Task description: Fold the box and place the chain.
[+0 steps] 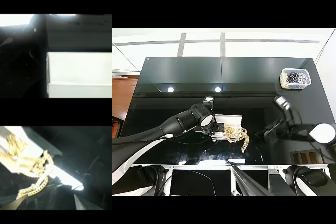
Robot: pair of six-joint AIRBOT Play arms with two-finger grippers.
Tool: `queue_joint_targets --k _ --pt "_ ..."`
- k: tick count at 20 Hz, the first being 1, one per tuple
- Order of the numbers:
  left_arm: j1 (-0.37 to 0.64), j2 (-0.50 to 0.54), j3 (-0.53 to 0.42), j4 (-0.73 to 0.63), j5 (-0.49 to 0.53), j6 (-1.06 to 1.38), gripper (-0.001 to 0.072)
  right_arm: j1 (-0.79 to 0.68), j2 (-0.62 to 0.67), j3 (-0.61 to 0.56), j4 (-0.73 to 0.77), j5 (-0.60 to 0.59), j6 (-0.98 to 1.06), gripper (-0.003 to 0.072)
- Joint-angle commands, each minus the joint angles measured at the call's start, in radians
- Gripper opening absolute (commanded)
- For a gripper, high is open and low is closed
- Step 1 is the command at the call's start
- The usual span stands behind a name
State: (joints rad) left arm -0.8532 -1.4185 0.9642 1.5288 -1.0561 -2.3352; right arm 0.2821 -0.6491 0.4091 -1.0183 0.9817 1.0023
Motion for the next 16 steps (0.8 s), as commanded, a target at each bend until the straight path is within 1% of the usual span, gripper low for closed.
queue_joint_targets --k 1,2,6,10,16 --pt "0.000 0.001 0.000 0.000 0.000 0.000 0.0031 0.097 0.014 -0.160 0.041 -0.273 -0.314 0.0713" --pt "0.000 0.001 0.000 0.000 0.000 0.000 0.0031 0.129 0.008 -0.169 0.043 -0.314 -0.391 0.0712" --pt "0.000 0.001 0.000 0.000 0.000 0.000 0.0032 0.222 -0.095 -0.169 0.084 -0.433 -0.496 0.0711" --pt "0.000 0.001 0.000 0.000 0.000 0.000 0.0032 0.294 -0.178 -0.168 0.088 -0.567 -0.499 0.0711" --pt "0.000 0.001 0.000 0.000 0.001 0.000 0.0032 0.367 -0.211 -0.169 0.109 -0.599 -0.499 0.0711"
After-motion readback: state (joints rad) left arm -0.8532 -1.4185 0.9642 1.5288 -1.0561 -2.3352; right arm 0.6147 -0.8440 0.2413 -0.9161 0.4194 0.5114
